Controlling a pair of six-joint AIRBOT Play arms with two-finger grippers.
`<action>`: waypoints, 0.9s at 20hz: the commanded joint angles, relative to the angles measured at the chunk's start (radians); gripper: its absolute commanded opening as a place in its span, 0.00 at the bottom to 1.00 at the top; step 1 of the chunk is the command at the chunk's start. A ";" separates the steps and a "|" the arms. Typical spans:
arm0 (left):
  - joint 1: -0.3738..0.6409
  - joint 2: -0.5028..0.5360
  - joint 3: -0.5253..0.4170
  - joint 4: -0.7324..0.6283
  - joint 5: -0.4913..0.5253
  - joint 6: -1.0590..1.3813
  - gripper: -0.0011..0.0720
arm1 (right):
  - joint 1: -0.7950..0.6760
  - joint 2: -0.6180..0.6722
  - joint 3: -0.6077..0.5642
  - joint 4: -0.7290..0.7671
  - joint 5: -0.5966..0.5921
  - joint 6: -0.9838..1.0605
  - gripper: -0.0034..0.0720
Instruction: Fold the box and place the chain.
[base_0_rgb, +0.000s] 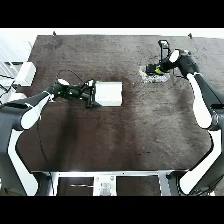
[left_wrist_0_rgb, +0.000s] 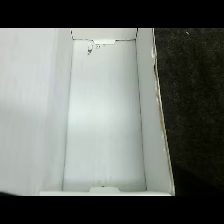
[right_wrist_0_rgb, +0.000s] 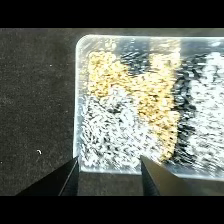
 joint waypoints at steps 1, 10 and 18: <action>-0.001 0.000 0.000 0.000 0.002 0.000 0.66 | 0.005 -0.049 0.015 0.042 0.000 -0.022 0.60; -0.001 0.000 0.000 0.000 0.002 0.000 0.66 | 0.012 -0.072 0.015 0.045 0.002 -0.022 0.34; -0.001 0.000 0.000 0.000 0.008 0.000 0.66 | 0.012 -0.068 0.033 0.047 -0.016 -0.021 0.06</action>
